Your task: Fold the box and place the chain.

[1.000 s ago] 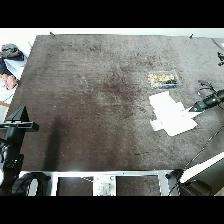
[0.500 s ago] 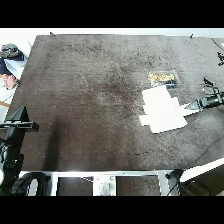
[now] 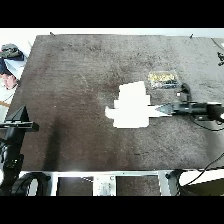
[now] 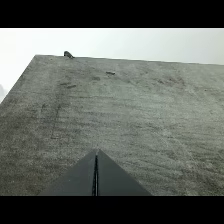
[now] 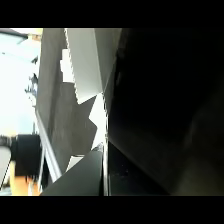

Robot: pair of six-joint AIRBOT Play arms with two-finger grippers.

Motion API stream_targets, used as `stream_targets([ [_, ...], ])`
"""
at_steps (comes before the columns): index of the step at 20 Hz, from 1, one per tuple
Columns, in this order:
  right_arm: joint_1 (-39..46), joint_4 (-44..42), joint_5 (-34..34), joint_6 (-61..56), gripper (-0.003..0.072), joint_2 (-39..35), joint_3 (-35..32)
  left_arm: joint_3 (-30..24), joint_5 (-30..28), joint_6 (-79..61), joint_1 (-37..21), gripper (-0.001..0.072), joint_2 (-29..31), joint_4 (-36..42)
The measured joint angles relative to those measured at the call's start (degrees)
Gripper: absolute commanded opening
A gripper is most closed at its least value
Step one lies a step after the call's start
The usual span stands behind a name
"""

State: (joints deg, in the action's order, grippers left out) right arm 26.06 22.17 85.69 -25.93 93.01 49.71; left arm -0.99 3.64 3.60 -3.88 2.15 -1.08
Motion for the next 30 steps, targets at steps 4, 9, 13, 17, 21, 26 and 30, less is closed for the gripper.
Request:
stream_targets([
  [4, -11.85, -6.34, -12.85, -1.42, 0.0011, -2.01, -2.27, 0.00, 0.11, 0.00, 0.00, 0.0013, 0.00, 0.00],
  [9, -23.50, -8.02, -27.91, -3.23, 0.0011, -2.03, 2.08, 0.00, 2.10, 0.00, 0.02, 0.0013, 0.00, 0.00],
  [13, -27.91, -6.05, -34.18, -5.79, 0.0011, 0.55, 6.69, 0.00, 3.28, -0.09, 0.00, 0.0441, 0.00, -0.02],
  [17, -29.18, -5.11, -36.52, -5.68, 0.0011, 1.70, 8.15, 1.01, 8.52, -4.33, 0.00, 0.0546, 0.00, -0.07],
  [21, -29.55, -4.79, -37.62, -4.52, 0.0011, 2.01, 8.55, 3.67, 13.79, -8.02, 0.02, 0.0528, -0.74, -0.04],
  [26, -29.66, -4.61, -38.16, -3.80, 0.0011, 2.10, 8.68, 10.38, 19.10, -9.14, 0.02, 0.0529, -13.03, 0.15],
  [30, -29.66, -4.61, -38.18, -3.17, 0.0012, 2.10, 8.68, 21.49, 26.99, -9.53, 0.02, 0.0529, -33.16, 0.15],
])
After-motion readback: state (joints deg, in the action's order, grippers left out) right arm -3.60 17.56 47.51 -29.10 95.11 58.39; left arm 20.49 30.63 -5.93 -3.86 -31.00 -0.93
